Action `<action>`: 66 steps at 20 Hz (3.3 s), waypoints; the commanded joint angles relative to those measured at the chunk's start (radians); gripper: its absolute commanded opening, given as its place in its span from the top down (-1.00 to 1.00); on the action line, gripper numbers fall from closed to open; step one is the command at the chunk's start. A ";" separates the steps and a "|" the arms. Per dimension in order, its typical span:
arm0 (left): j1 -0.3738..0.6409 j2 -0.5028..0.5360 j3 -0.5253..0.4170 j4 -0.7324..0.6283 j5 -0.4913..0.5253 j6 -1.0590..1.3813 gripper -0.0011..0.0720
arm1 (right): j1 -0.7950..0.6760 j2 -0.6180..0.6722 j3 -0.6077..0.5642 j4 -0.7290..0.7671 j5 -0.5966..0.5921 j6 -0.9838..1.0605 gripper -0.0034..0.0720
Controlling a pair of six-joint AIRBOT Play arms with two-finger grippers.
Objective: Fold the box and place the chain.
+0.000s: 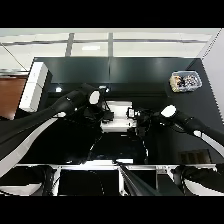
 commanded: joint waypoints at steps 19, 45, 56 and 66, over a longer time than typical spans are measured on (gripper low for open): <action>-0.041 -0.033 0.028 0.029 -0.067 -0.207 0.35 | 0.000 0.000 0.000 0.000 0.001 0.000 -0.21; -0.039 -0.033 0.028 0.061 -0.070 -0.228 0.90 | -0.001 0.138 0.000 -0.190 0.040 0.080 -0.96; -0.039 -0.033 0.028 0.058 -0.069 -0.229 0.90 | 0.027 0.115 0.000 -0.005 0.013 0.076 0.41; -0.039 -0.033 0.028 0.058 -0.067 -0.229 0.90 | 0.053 0.064 0.000 0.087 0.023 0.109 0.41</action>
